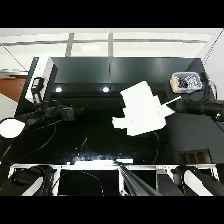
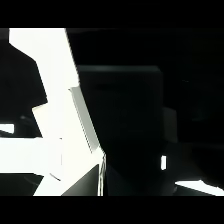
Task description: Fold the box and place the chain.
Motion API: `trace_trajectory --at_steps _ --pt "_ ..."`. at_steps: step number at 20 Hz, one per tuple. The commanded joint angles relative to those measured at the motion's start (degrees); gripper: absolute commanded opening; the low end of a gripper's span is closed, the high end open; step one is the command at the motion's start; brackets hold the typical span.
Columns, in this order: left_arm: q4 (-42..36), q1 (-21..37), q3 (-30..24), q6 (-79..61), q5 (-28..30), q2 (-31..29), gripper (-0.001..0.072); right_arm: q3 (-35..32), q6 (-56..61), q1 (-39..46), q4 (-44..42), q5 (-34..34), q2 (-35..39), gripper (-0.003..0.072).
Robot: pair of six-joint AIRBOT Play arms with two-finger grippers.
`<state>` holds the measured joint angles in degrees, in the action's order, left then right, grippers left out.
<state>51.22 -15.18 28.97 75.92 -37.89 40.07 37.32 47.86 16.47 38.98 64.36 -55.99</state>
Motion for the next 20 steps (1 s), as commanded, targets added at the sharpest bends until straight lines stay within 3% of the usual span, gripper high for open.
trace_trajectory --at_steps 1,8,15,20 --pt "-2.5 -3.2 3.3 0.0 -0.1 7.3 0.0705 -6.6 -2.0 -9.4 -3.6 -7.2 8.0 0.0045" --pt "-4.0 -5.4 14.2 0.5 -10.1 24.9 0.0705 -15.2 -2.7 -19.7 -5.0 -12.2 13.2 0.0045" --pt "-15.5 -3.8 13.7 -7.2 -19.9 33.9 0.0705 -15.6 -2.7 -23.7 -5.1 -15.9 13.2 0.0045" --pt "-33.7 -3.7 7.0 -25.5 -18.3 37.4 0.0705 -15.6 -2.7 -23.7 -5.6 -16.0 13.2 0.0045"
